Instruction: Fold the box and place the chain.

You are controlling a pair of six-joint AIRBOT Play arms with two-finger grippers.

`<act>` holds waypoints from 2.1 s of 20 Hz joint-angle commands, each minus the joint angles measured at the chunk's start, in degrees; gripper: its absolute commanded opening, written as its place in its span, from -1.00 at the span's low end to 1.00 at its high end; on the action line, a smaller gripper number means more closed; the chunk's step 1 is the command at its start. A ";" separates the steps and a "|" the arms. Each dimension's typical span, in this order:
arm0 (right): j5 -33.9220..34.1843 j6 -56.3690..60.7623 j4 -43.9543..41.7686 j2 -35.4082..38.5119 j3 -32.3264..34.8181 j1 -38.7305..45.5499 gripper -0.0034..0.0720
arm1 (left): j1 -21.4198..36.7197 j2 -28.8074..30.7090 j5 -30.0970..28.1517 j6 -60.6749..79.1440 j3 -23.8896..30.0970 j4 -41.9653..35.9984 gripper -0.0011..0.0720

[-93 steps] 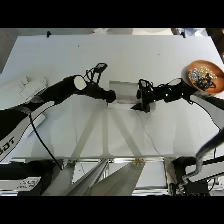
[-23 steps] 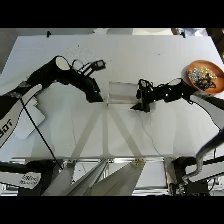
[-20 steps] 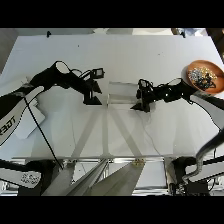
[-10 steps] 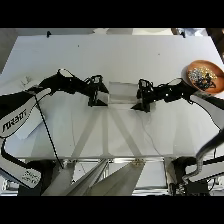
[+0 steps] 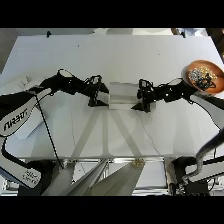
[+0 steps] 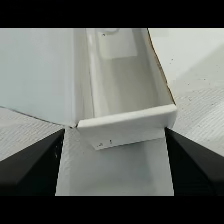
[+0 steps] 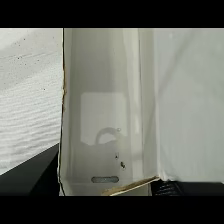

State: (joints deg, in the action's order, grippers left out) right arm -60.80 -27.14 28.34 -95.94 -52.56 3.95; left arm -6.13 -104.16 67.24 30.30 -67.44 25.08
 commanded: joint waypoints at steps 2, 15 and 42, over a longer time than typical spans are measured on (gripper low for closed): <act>0.11 0.07 -0.07 0.00 -0.04 -0.07 0.31 | -0.04 0.02 0.87 0.15 0.00 2.56 0.95; 0.11 0.07 -0.07 0.00 -0.04 -0.07 0.31 | -0.04 0.02 0.26 -9.35 0.00 0.22 0.95; 0.11 0.07 -0.07 0.00 -0.04 -0.07 0.31 | -2.58 0.11 -1.88 -13.35 2.03 -0.20 0.94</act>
State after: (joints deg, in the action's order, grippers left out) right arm -60.84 -27.11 28.36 -95.96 -52.56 3.88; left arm -8.16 -104.14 64.10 14.68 -65.43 24.93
